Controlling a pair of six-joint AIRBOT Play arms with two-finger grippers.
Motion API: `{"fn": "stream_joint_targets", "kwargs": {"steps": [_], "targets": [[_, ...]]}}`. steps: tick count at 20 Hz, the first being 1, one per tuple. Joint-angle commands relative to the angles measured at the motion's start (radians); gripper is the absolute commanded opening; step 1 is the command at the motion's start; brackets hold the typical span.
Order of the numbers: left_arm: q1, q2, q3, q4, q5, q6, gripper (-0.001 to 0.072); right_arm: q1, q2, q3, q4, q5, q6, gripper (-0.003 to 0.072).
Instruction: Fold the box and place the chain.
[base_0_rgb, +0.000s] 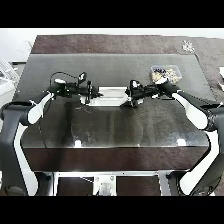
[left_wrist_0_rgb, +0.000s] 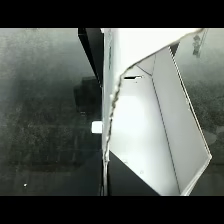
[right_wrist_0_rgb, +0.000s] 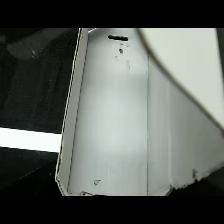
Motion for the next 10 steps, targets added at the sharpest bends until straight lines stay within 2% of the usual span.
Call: {"fn": "stream_joint_targets", "kwargs": {"steps": [1, 2, 3, 10], "targets": [[0.000, 0.000, 0.001, -0.035, -0.002, 0.000, 0.0451, 0.000, 0.000, 0.000, 0.001, -0.001, 0.000, 0.0591], [0.000, 0.000, 0.001, -0.051, -0.002, 0.000, 0.0506, 0.000, 0.000, 0.000, 0.001, -0.001, 0.000, 0.0591], [0.000, 0.001, 0.001, -0.070, -0.006, 0.000, 0.0471, 0.000, 0.000, 0.000, 0.001, -0.001, 0.000, 0.0591], [0.000, 0.005, 0.008, -0.148, -0.111, 0.001, 0.0488, 0.000, 0.000, 0.000, 0.001, -0.001, 0.000, 0.0591]]}}
